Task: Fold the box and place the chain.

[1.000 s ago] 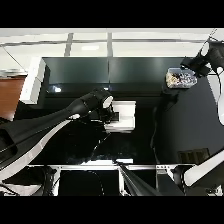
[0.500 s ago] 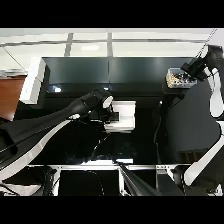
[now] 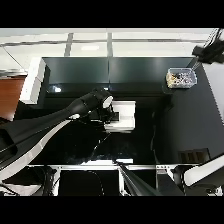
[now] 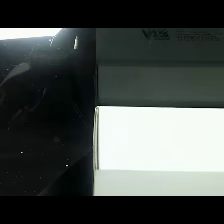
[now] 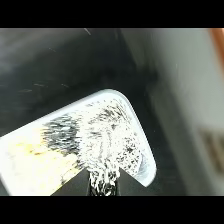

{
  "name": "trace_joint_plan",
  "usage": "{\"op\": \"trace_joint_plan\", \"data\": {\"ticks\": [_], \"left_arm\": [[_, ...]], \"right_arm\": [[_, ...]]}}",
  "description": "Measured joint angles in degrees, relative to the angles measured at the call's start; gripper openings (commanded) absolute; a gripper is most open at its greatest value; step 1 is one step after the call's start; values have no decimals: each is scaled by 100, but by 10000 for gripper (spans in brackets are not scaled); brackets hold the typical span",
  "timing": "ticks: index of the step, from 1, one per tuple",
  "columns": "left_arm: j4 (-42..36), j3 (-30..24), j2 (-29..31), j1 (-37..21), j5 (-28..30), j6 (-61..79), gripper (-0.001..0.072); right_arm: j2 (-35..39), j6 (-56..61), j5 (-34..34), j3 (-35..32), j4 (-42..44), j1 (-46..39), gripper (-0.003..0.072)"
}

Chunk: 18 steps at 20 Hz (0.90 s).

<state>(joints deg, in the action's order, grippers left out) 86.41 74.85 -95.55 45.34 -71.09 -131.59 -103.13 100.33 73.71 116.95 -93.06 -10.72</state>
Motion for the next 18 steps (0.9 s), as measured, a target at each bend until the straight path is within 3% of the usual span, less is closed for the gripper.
{"op": "trace_joint_plan", "data": {"ticks": [5, 10, 18], "left_arm": [[-7, 0, 2, 0, 0, 0, 26], [-9, 0, 2, 0, 2, 0, 26], [-11, 0, 2, 0, 0, -2, 26]], "right_arm": [[1539, -634, -98, 2, 350, 262, 14], [2973, -1034, -168, 4, 1233, 350, 14], [3998, -1231, 879, -2, 2741, 439, 15]]}}
